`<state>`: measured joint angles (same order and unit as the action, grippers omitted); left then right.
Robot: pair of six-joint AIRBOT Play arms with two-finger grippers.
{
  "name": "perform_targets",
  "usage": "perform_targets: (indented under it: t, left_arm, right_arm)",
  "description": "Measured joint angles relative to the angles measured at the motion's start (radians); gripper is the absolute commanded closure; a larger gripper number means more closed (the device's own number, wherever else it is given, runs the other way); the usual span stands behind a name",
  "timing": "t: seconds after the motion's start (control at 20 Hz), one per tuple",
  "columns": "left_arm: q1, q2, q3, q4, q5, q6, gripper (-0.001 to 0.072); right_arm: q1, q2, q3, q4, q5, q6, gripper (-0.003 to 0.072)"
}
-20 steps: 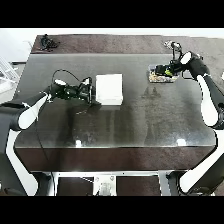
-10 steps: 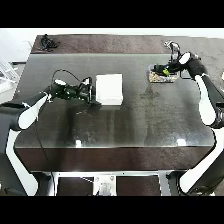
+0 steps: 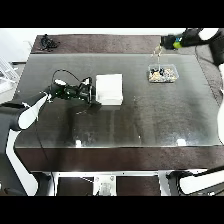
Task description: Fold the box and place the chain.
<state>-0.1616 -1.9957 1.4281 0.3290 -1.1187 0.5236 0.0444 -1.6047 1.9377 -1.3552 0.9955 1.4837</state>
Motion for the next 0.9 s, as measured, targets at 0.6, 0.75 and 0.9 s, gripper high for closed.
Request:
perform_targets:
  t: [0.6,0.75,0.9]
  left_arm:
    - [0.0,0.0,0.0,0.0,0.0,0.0,0.0293]
    - [0.0,0.0,0.0,0.0,0.0,0.0,0.0293]
    - [0.0,0.0,0.0,0.0,0.0,0.0,0.0293]
  right_arm:
    - [0.423,0.266,-0.039,-0.099,0.034,-0.003,0.0679]
    - [0.483,0.25,-0.109,-0.105,0.022,-0.003,0.0679]
    - [0.511,0.222,-0.196,-0.089,-0.014,0.011,0.0678]
